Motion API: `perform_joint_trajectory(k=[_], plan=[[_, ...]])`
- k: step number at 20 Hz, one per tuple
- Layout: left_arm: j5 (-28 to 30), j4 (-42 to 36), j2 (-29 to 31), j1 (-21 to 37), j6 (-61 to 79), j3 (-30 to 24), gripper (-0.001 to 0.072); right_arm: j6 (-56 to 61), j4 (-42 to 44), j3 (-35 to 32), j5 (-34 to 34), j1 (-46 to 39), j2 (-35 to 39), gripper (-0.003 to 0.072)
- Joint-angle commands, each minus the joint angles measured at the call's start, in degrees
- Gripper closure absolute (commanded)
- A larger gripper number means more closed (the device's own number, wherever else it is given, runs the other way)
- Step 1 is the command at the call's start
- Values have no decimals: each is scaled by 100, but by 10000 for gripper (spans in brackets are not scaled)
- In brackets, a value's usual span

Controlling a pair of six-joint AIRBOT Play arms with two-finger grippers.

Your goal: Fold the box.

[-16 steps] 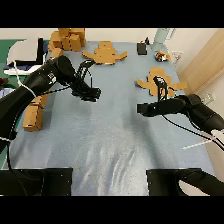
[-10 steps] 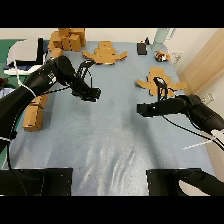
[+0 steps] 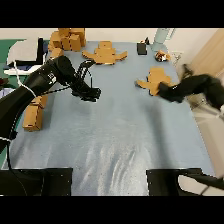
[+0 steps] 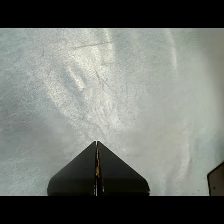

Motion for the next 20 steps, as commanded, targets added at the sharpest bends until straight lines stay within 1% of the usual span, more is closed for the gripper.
perform_joint_trajectory(k=[1, 3, 5, 7, 9, 11, 13, 18, 19, 20], plan=[[190, 0, 0, -4, 2, 7, 697, -848, 223, 1493, 245, -1740, -1364, 379], [470, 0, 0, -7, 4, 7, 697, -1222, 710, 2267, 407, -2247, -2319, 379], [765, 0, 0, -7, 4, 7, 697, -1587, 868, 2863, 518, -2387, -3213, 379], [1034, 0, 0, -7, 4, 7, 697, -1797, 966, 3265, 717, -2354, -3781, 380], [1128, 0, 0, -7, 4, 7, 697, -1926, 1045, 3731, 785, -2312, -4181, 380], [1145, 0, 0, -4, 4, 7, 697, -1926, 1086, 4146, 728, -2312, -4474, 380], [1145, -2, 0, -7, 2, 7, 697, -1930, 1110, 4444, 470, -2312, -4662, 380], [1152, -2, 0, -7, 4, 7, 697, -2465, 1493, 4732, -417, -2264, -4750, 386], [1150, -2, 0, -7, 2, 7, 697, -2577, 1508, 4798, -678, -2245, -4750, 405], [1150, -2, 0, -7, 2, 7, 697, -2675, 1523, 4863, -931, -2216, -4750, 451]])
